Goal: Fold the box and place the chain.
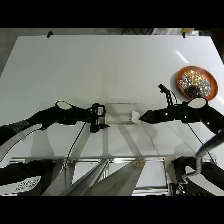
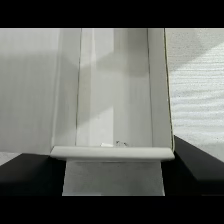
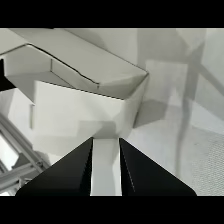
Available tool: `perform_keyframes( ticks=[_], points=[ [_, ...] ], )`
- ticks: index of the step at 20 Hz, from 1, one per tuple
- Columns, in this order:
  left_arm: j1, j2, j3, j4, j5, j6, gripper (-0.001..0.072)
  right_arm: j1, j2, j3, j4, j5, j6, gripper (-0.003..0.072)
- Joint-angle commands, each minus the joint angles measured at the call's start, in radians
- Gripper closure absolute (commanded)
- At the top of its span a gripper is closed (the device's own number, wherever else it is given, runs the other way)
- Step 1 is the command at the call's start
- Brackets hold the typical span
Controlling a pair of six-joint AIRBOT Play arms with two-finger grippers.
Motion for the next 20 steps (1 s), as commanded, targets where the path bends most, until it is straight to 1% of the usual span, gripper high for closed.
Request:
perform_keyframes(
  ticks=[1,3,6,8,10,11,13,14,15,17,19,20],
  points=[
    [0.0,0.0,0.0,0.0,0.0,0.0,0.0456,0.001,0.049,0.0,0.005,-0.012,0.0,0.0485],
    [0.0,0.0,0.0,0.0,0.0,0.0,0.0456,0.01,0.048,0.0,-0.02,-0.039,0.006,0.0485],
    [0.0,0.0,0.0,0.0,0.0,0.0,0.0456,0.071,0.046,0.0,-0.077,-0.108,0.049,0.0478],
    [0.0,0.0,0.0,0.0,0.0,0.0,0.0456,0.109,0.046,0.0,-0.077,-0.145,0.077,0.038],
    [0.0,0.0,0.0,0.0,0.0,0.0,0.0456,0.126,0.046,0.0,-0.076,-0.163,0.083,0.034],
    [0.0,0.0,0.0,0.0,0.0,0.0,0.0456,0.127,0.047,0.0,-0.079,-0.163,0.095,0.0338],
    [0.0,0.0,0.0,0.0,0.0,0.0,0.0456,0.127,0.047,0.0,-0.1,-0.162,0.131,0.0236],
    [0.0,0.0,0.0,0.0,0.0,0.0,0.0456,0.127,0.048,0.0,-0.104,-0.161,0.131,0.0237],
    [0.0,0.0,0.0,0.0,0.0,0.0,0.0456,0.124,0.055,0.0,-0.107,-0.16,0.132,0.0249],
    [0.0,0.0,0.0,0.0,0.0,0.0,0.0456,0.087,0.082,0.0,-0.106,-0.143,0.135,0.0351],
    [0.0,0.0,0.0,0.0,0.0,0.0,0.0456,0.018,0.114,0.0,-0.109,-0.113,0.135,0.0448],
    [0.0,0.0,0.0,0.0,0.0,0.0,0.0456,-0.026,0.123,0.0,-0.111,-0.095,0.135,0.0527]
  ],
)
